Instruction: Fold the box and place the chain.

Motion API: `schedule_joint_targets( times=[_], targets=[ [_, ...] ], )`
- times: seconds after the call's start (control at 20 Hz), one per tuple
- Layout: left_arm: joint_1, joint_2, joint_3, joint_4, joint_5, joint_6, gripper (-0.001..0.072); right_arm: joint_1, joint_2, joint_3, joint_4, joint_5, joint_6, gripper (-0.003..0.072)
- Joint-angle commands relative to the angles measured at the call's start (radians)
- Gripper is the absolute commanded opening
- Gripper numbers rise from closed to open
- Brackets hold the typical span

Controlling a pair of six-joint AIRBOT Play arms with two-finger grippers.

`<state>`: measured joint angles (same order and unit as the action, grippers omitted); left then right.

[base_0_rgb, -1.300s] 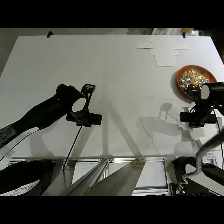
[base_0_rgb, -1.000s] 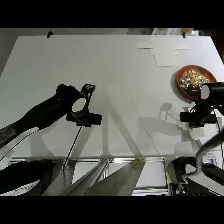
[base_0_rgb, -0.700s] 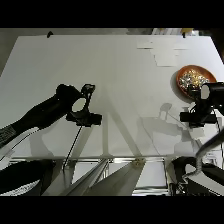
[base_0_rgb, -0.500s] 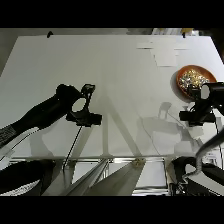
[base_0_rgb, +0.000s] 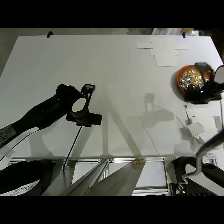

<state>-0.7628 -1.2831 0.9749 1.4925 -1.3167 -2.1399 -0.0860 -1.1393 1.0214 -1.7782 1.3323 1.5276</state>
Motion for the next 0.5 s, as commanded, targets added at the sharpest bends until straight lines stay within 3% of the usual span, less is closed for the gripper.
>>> schedule_joint_targets(
  times=[0.0, 0.1, 0.15, 0.25, 0.45],
  targets=[
    [0.001, 0.0, 0.0, 0.0, 0.0, 0.0, 0.0101, -0.023, 0.006, 0.082, -0.283, 0.023, -0.032, 0.002],
    [0.001, 0.0, 0.0, -0.002, 0.0, 0.0, 0.0101, -0.121, -0.017, 0.08, -0.274, 0.03, -0.04, 0.002],
    [0.001, 0.0, 0.0, -0.003, 0.0, 0.0, 0.0101, -0.182, -0.04, 0.08, -0.259, 0.05, -0.085, 0.0084],
    [0.001, 0.0, 0.0, -0.003, 0.0, 0.0, 0.0101, -0.307, -0.101, 0.08, -0.232, 0.092, -0.123, 0.0498],
    [0.001, 0.0, 0.0, -0.003, 0.0, 0.0, 0.0101, -0.466, -0.207, 0.08, -0.23, 0.146, -0.188, 0.05]
  ],
)
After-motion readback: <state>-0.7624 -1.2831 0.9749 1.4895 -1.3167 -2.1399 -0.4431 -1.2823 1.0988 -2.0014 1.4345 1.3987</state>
